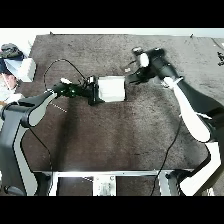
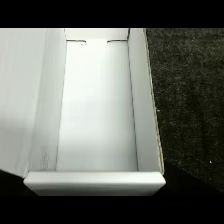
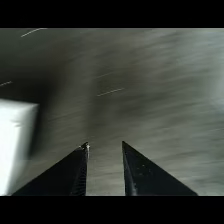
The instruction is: Fold the box and place the chain.
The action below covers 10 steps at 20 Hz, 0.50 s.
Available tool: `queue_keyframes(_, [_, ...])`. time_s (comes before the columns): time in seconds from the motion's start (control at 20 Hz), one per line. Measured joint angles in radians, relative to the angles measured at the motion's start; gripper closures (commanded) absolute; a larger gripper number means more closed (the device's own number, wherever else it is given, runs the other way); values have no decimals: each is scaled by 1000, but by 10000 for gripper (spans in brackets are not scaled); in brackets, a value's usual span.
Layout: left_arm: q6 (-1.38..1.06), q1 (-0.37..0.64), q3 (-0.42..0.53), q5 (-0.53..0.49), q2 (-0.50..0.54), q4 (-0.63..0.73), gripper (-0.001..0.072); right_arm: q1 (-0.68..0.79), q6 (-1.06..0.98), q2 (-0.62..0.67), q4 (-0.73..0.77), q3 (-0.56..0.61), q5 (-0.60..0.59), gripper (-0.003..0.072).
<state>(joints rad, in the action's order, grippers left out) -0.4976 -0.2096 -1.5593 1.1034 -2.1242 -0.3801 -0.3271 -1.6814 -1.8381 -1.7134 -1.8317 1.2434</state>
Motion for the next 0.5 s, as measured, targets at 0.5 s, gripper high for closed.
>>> queue_keyframes(0.5, [0,0,0,0,0,-1,354,390,106,50,5,0,-47,446])
